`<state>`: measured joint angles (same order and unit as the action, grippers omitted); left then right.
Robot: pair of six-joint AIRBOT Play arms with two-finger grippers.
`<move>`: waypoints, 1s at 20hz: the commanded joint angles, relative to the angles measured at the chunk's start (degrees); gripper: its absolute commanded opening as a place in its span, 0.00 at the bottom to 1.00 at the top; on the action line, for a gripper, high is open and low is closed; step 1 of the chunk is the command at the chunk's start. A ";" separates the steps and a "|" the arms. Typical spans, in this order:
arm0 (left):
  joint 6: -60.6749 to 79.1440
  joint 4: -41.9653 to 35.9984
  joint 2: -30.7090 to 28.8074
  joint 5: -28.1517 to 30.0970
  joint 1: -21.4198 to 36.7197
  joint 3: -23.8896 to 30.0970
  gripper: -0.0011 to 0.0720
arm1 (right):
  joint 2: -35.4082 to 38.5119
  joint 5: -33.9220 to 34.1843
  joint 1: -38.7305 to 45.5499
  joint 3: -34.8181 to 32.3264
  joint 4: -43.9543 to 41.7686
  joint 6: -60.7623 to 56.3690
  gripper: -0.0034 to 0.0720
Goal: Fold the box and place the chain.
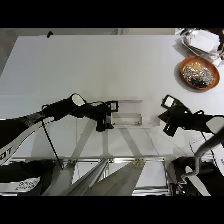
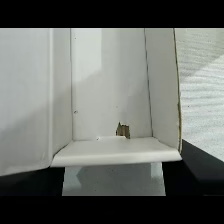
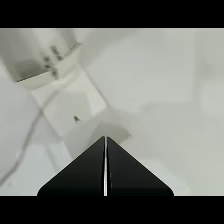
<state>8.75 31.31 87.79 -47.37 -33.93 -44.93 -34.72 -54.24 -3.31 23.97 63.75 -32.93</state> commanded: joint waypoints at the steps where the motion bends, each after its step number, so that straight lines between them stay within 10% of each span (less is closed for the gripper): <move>1: 0.00 0.00 -0.02 0.00 0.02 0.00 0.39 | 1.73 0.68 5.70 0.00 2.73 -21.77 0.07; 20: 0.00 0.00 -0.02 0.02 0.02 0.00 0.39 | -23.85 -1.62 2.97 0.00 -9.09 -31.10 0.07</move>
